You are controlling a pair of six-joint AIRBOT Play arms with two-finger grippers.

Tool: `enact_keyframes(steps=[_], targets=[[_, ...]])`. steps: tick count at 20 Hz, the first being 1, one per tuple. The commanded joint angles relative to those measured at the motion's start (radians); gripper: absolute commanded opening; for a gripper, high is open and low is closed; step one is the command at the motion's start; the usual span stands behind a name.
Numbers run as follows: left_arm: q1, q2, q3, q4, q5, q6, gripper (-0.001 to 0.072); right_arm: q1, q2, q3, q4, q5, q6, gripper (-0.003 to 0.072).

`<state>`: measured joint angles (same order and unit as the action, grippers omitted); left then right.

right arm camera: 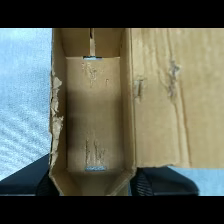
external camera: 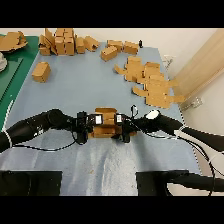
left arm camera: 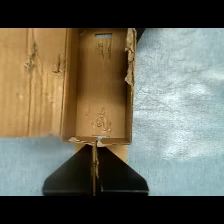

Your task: Fold the box.

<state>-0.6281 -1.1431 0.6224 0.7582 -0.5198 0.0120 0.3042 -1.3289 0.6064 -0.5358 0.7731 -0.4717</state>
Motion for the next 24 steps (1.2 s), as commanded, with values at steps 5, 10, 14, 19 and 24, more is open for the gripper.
enact_keyframes(steps=[5, 10, 14, 19, 24], targets=[[-0.047, 0.0, 0.001, -0.001, 0.041, 0.004, 0.0011, -0.001, 0.0, 0.0, 0.0, 0.0, 0.0, 0.0441], [-0.052, 0.0, 0.001, -0.003, 0.042, 0.003, 0.0011, -0.001, 0.0, 0.0, 0.0, 0.0, 0.0, 0.0441], [-0.052, 0.0, 0.001, -0.004, 0.041, -0.002, 0.0011, -0.001, 0.0, 0.0, 0.0, 0.0, 0.0, 0.0441], [-0.052, -0.019, 0.001, -0.004, 0.036, -0.002, 0.0013, -0.001, 0.0, 0.0, 0.0, 0.0, 0.0, 0.0441], [-0.052, -0.019, 0.002, -0.068, 0.038, -0.004, 0.0322, -0.001, 0.0, 0.0, 0.0, 0.0, 0.0, 0.0441]])
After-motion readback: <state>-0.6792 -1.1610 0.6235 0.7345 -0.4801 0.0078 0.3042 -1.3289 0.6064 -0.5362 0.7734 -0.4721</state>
